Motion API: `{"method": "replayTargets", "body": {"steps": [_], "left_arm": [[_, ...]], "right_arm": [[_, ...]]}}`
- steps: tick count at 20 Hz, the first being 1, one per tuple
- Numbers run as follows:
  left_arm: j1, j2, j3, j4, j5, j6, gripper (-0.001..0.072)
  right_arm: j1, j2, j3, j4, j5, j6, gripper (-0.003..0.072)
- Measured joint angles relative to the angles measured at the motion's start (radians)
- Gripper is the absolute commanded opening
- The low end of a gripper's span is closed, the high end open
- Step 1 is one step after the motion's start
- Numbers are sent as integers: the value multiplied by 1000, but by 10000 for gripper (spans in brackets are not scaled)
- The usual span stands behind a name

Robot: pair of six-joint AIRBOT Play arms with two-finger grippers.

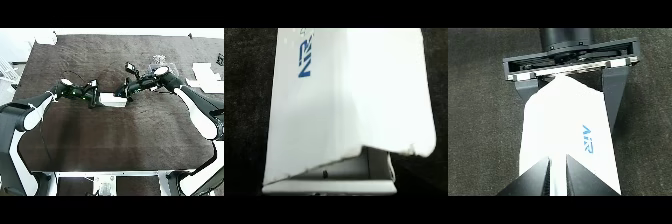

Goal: Fold the box and place the chain.

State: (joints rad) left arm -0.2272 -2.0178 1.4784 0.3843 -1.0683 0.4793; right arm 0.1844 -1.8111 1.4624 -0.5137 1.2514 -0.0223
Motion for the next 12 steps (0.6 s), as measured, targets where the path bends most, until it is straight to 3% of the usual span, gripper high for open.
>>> {"method": "replayTargets", "body": {"steps": [2,6,8,9,12], "left_arm": [[0,0,0,0,0,0,361],[0,0,0,0,1,0,361],[0,0,0,0,2,0,361],[0,0,0,0,2,0,361],[0,0,0,0,2,-1,362]], "right_arm": [[0,0,0,0,-3,1,168],[0,0,0,0,-21,1,176],[0,0,0,0,-38,0,288],[0,0,0,0,-52,-1,300],[0,0,0,1,-72,-6,260]]}}
